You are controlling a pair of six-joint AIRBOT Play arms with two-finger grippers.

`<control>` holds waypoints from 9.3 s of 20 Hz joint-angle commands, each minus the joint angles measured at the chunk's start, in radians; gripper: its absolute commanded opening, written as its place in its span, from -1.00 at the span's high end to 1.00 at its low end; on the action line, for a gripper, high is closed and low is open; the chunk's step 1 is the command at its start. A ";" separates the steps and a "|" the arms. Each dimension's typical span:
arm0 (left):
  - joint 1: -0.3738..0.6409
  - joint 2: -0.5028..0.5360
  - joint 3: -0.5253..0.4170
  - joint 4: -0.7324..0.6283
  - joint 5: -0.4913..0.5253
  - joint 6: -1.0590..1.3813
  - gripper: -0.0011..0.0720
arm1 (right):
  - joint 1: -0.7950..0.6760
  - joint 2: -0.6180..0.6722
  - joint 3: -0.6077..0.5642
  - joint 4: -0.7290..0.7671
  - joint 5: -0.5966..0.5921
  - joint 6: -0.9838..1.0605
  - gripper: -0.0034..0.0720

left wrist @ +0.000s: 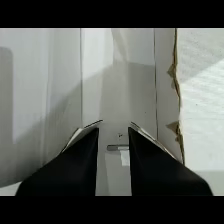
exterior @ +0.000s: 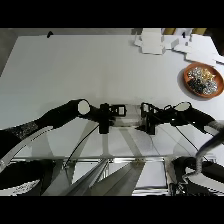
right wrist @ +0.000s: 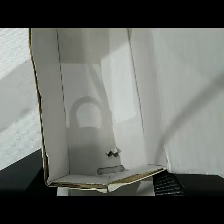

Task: Fold the box and place the chain.

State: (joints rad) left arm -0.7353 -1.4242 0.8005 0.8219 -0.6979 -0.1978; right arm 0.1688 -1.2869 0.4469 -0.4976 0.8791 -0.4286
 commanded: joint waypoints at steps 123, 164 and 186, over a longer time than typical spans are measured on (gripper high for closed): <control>-0.071 0.005 0.176 0.366 -0.248 -1.962 0.22 | 0.000 0.001 0.000 0.001 0.000 0.001 -0.18; -0.151 -0.277 0.480 0.572 -0.493 -2.069 0.22 | 0.000 0.001 0.000 -0.002 0.000 0.001 -0.18; -0.148 -0.246 0.480 0.575 -0.519 -2.080 0.17 | 0.000 0.001 0.000 -0.002 0.000 0.001 -0.18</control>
State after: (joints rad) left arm -0.8848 -1.6871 1.2789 1.3964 -1.2251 -2.2776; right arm 0.1692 -1.2869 0.4469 -0.4999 0.8795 -0.4263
